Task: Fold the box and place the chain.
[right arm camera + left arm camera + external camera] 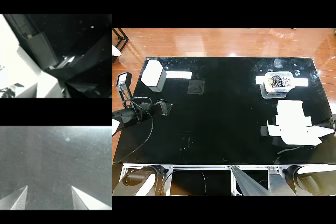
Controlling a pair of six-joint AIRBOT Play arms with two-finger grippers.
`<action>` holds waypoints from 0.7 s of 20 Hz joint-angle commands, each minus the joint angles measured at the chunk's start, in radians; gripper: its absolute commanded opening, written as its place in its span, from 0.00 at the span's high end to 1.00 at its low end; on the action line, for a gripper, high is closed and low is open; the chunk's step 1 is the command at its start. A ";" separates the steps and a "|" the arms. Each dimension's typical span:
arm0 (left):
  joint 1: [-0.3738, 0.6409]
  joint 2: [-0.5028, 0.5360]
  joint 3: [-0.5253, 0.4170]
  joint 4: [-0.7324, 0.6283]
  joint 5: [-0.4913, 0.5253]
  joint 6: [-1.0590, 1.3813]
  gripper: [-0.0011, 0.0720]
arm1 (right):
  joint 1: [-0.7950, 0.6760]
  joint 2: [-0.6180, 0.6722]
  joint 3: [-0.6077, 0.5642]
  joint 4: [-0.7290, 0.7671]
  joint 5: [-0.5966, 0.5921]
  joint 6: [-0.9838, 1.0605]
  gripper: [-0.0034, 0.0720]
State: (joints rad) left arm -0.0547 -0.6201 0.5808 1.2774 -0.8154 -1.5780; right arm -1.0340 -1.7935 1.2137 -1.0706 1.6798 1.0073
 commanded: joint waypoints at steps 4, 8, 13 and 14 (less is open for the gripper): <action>-0.001 -0.001 0.000 -0.008 -0.001 -0.001 0.11 | 0.000 0.000 0.001 -0.025 0.023 0.002 0.56; -0.001 -0.001 0.000 -0.007 -0.001 -0.001 0.11 | -0.002 0.006 -0.012 -0.034 0.034 0.002 0.42; -0.001 -0.002 0.000 -0.007 0.000 -0.001 0.11 | -0.002 0.014 -0.016 -0.055 0.041 -0.002 0.71; -0.001 -0.002 0.000 -0.007 0.000 -0.001 0.11 | -0.002 0.016 -0.016 -0.052 0.042 -0.016 0.89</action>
State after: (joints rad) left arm -0.0547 -0.6209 0.5808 1.2701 -0.8162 -1.5791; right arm -1.0351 -1.7817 1.1992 -1.1141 1.7172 1.0054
